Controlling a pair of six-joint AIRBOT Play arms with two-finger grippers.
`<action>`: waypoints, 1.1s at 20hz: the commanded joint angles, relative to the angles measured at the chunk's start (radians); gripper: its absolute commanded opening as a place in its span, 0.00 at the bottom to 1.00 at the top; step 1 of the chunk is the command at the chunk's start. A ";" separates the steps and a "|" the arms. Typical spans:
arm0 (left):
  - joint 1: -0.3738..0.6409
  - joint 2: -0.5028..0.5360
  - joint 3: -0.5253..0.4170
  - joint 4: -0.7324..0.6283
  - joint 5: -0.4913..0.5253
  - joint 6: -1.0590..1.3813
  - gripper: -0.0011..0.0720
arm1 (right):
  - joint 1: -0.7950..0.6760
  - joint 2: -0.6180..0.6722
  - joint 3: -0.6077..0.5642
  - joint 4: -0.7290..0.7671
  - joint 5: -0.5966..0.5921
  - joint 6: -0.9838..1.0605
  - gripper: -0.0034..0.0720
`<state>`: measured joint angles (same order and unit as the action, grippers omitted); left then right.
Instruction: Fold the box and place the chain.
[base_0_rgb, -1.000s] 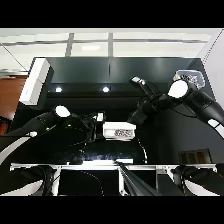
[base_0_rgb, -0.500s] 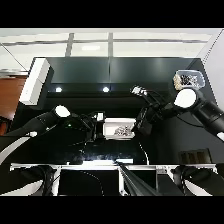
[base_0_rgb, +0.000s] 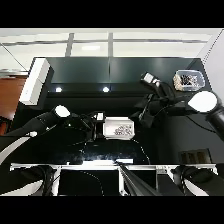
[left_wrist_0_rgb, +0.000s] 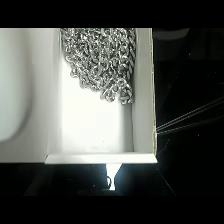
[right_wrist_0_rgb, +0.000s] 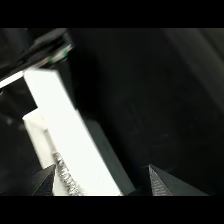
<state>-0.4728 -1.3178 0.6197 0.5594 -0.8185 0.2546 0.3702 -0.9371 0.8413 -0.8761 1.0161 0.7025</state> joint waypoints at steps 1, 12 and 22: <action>0.000 -0.001 0.000 0.001 0.000 0.000 0.57 | -0.058 0.028 -0.003 -0.013 -0.082 0.043 0.99; 0.000 -0.001 0.000 0.001 0.004 0.000 0.57 | 0.017 -0.105 -0.086 -0.004 -0.110 -0.027 0.98; 0.000 -0.001 0.000 0.001 0.004 0.000 0.57 | 0.051 -0.098 -0.054 -0.068 0.113 -0.165 0.98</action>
<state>-0.4728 -1.3178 0.6197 0.5602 -0.8146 0.2546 0.4183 -1.0378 0.7681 -0.9310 1.0531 0.5705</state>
